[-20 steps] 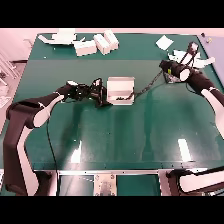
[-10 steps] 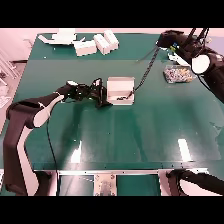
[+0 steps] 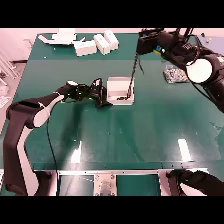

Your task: Fold the box and place the chain.

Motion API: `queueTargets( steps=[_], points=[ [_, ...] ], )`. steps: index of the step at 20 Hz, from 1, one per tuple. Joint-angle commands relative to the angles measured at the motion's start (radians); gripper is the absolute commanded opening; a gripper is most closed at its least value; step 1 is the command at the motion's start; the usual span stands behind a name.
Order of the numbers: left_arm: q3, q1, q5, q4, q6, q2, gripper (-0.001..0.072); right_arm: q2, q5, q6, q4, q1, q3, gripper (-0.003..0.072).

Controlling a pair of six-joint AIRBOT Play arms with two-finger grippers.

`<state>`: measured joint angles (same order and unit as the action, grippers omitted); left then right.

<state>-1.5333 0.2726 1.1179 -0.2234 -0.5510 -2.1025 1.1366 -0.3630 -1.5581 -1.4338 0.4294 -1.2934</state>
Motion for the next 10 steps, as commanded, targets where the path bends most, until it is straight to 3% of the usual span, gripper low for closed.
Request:
queueTargets(
  steps=[1, 7, 10],
  points=[
    [-0.001, -0.001, 0.000, 0.000, 0.000, 0.000, 0.0285, -0.005, -0.056, 0.007, 0.002, 0.058, 0.020, 0.0008],
    [-0.001, -0.001, 0.000, 0.000, 0.000, 0.000, 0.0285, -0.005, -0.093, -0.020, 0.074, 0.068, 0.209, 0.0007],
    [-0.001, -0.001, 0.000, 0.000, 0.000, 0.000, 0.0285, 0.002, -0.023, -0.038, 0.073, 0.068, 0.313, 0.0007]
  ],
)
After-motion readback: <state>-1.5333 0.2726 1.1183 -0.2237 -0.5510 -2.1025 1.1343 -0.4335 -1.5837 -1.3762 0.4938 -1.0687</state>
